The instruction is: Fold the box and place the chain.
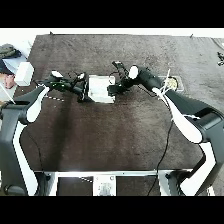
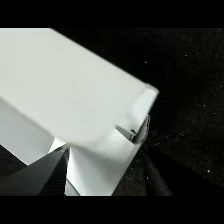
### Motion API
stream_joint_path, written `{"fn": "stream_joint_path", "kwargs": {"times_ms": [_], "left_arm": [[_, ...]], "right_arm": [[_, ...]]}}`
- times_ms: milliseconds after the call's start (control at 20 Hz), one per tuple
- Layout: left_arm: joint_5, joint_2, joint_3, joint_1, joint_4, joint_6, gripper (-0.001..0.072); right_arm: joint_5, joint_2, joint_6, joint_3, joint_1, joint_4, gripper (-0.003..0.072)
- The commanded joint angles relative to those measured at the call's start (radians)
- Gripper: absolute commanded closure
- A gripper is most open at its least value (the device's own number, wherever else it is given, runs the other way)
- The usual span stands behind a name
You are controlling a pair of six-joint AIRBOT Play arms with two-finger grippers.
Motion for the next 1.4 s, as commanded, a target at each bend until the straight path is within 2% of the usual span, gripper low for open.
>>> {"fn": "stream_joint_path", "kwargs": {"times_ms": [0, 350, 400, 450, 600, 750, 1200, 1350], "left_arm": [[0.0, 0.0, 0.001, 0.0, 0.0, 0.0, 0.0294], [0.0, 0.0, 0.001, 0.0, 0.0, 0.0, 0.0294], [0.0, 0.0, 0.001, 0.0, 0.0, 0.0, 0.0294], [0.0, 0.0, 0.001, 0.0, 0.0, 0.0, 0.0294], [0.0, 0.0, 0.001, 0.0, 0.0, 0.0, 0.0294], [0.0, 0.0, 0.001, 0.0, 0.0, 0.0, 0.0294], [0.0, 0.0, 0.001, 0.0, 0.0, 0.0, 0.0294], [0.0, 0.0, 0.001, 0.0, 0.0, 0.0, 0.0295]], "right_arm": [[0.104, -0.055, 0.084, 0.111, 0.025, -0.095, 0.0211], [0.146, -0.083, 0.281, 0.167, 0.066, -0.23, 0.0212], [0.167, -0.103, 0.295, 0.192, 0.066, -0.237, 0.0243], [0.184, -0.119, 0.312, 0.214, 0.066, -0.237, 0.031], [0.242, -0.159, 0.373, 0.283, 0.068, -0.264, 0.031], [0.328, -0.163, 0.465, 0.295, 0.07, -0.327, 0.031], [0.237, -0.164, 0.575, 0.295, 0.125, -0.362, 0.0317], [0.248, -0.166, 0.612, 0.295, 0.126, -0.393, 0.0316]]}}
